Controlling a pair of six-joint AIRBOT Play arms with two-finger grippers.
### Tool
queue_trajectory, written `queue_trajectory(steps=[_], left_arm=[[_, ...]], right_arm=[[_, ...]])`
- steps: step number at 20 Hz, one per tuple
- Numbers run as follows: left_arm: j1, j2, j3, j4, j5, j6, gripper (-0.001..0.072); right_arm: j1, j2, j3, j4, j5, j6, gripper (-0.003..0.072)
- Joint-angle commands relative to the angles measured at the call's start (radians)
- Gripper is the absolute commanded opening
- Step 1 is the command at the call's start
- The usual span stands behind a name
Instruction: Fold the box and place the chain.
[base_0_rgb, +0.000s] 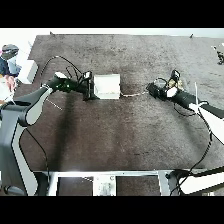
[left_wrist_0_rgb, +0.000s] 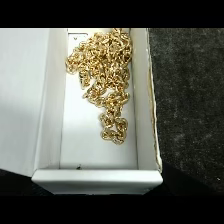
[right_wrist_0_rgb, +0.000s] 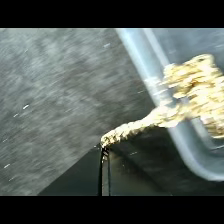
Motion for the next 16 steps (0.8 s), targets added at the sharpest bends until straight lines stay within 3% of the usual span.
queue_trajectory(steps=[1, 9, 16], left_arm=[[-0.001, 0.000, 0.000, 0.000, 0.000, 0.000, 0.0289], [-0.001, 0.000, 0.000, 0.000, 0.000, 0.000, 0.0289], [-0.001, 0.000, 0.000, 0.000, 0.000, 0.000, 0.0289]], right_arm=[[0.062, 0.051, 0.009, 0.003, 0.041, -0.027, 0.0014], [0.252, 0.363, 0.009, 0.003, 0.018, -0.082, 0.0015], [0.380, 0.429, 0.091, -0.012, -0.060, -0.113, 0.0015]])
